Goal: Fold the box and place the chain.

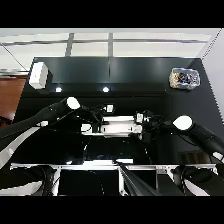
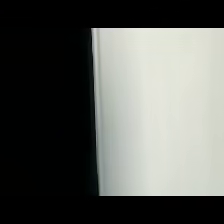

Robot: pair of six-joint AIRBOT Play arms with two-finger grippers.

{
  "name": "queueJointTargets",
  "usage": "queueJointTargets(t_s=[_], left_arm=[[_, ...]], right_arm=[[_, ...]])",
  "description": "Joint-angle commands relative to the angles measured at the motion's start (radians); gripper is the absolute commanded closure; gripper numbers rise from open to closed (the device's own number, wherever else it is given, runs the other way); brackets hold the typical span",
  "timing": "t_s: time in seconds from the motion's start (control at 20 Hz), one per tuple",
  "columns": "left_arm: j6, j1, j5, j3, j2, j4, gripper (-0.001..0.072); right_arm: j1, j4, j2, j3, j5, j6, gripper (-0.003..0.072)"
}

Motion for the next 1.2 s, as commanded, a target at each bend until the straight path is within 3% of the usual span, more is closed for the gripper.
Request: queueJointTargets(t_s=[0.0, 0.5, 1.15], left_arm=[[0.000, -0.001, 0.004, 0.000, 0.000, 0.000, 0.0680], [0.000, -0.001, 0.004, 0.000, 0.000, 0.000, 0.0680], [0.000, -0.001, 0.003, 0.000, 0.000, 0.000, 0.0680]], right_arm=[[-0.014, 0.087, -0.059, 0.001, 0.002, -0.179, -0.0022], [-0.013, 0.049, -0.171, 0.009, -0.006, -0.217, -0.0022], [-0.012, 0.082, -0.195, 0.023, -0.006, -0.179, -0.0022]])
